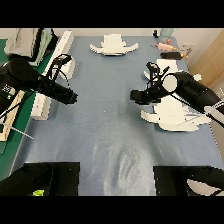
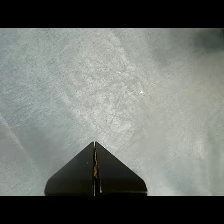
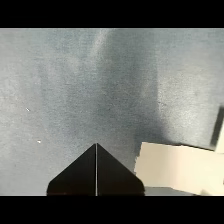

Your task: Fold the box.

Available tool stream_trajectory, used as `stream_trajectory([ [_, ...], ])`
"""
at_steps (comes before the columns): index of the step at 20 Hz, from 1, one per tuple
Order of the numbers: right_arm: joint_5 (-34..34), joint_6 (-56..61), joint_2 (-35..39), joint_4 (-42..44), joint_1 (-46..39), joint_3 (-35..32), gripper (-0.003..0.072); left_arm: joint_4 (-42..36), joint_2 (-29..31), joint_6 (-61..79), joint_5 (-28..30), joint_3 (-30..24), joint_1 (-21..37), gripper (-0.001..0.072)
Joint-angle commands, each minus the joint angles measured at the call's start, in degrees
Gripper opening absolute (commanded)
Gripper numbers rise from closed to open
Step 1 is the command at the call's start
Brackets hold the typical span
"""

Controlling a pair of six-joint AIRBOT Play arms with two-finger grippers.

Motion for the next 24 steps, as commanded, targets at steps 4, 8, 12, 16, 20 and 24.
stream_trajectory([
  [4,0.0,0.0,0.0,0.0,0.0,0.0,0.0003,0.0,0.0,0.0,0.0,0.0,0.0,0.0015],
  [8,0.0,0.0,0.0,0.0,0.0,0.0,0.0003,0.0,0.0,0.0,0.0,0.0,0.0,0.0015],
  [12,0.0,0.0,0.0,0.0,0.0,0.0,0.0003,0.0,0.0,0.0,0.0,0.0,0.0,0.0015],
  [16,0.0,0.0,0.0,0.2,0.0,0.0,0.0004,0.0,0.0,0.0,0.0,0.0,0.0,0.0015],
  [20,-1.2,0.7,-0.2,1.0,0.0,0.0,0.0003,0.0,0.0,1.6,3.3,0.0,0.0,0.0015],
  [24,-4.1,1.9,-0.3,8.7,0.0,0.1,0.0003,-0.2,-0.1,1.3,6.5,0.0,-0.1,0.0015],
])
